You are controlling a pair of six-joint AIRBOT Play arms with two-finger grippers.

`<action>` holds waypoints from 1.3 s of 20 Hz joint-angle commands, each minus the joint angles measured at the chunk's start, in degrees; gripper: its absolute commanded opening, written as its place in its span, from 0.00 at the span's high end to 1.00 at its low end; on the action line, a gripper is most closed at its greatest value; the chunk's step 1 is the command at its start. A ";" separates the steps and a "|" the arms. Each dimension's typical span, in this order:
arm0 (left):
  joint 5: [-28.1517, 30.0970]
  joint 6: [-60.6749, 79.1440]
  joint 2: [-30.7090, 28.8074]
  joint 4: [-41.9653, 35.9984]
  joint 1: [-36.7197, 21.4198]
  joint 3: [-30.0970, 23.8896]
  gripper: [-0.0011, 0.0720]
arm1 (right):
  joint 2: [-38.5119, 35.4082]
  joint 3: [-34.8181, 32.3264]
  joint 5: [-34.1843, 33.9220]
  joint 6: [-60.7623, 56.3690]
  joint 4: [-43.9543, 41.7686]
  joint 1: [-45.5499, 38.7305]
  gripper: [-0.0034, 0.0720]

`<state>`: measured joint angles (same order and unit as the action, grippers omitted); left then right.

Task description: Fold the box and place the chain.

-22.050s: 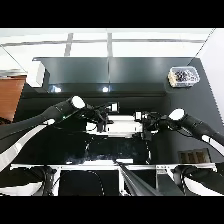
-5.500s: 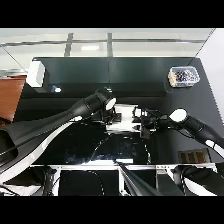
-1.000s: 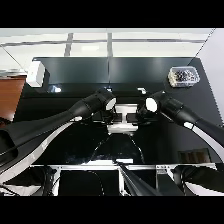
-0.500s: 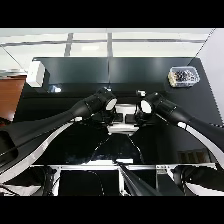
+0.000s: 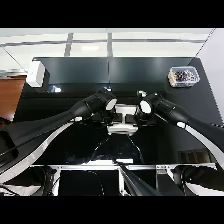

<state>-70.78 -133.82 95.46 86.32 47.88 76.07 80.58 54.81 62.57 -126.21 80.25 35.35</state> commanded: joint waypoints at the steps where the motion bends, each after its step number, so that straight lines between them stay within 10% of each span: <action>1: 0.04 -0.09 0.02 -0.04 -0.04 -0.02 0.96 | 0.00 0.07 0.24 -0.02 0.31 0.09 0.94; 5: 0.04 -0.09 0.02 -0.04 -0.04 -0.02 0.96 | -0.02 0.07 0.24 -0.02 0.63 0.02 0.93; 8: 0.04 -0.09 0.02 -0.04 -0.04 -0.02 0.96 | -0.48 0.37 1.14 0.02 0.48 0.00 0.53; 15: 0.07 -0.09 0.02 -0.04 -0.04 -0.02 0.96 | -10.23 5.64 6.58 5.66 3.58 -0.02 0.53; 21: 0.07 -0.09 0.02 -0.02 -0.04 -0.02 0.96 | -20.15 6.91 14.05 8.63 33.09 -3.93 0.53; 25: 0.07 -0.09 0.02 -0.02 -0.04 -0.02 0.96 | -18.91 6.25 2.19 11.34 36.79 -16.98 0.53; 26: 0.07 -0.09 0.02 -0.02 -0.04 -0.02 0.96 | -17.84 5.97 -2.51 11.13 36.04 -21.16 0.37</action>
<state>-70.72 -133.91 95.48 86.28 47.88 76.07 62.06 61.17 69.32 -116.44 111.83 22.83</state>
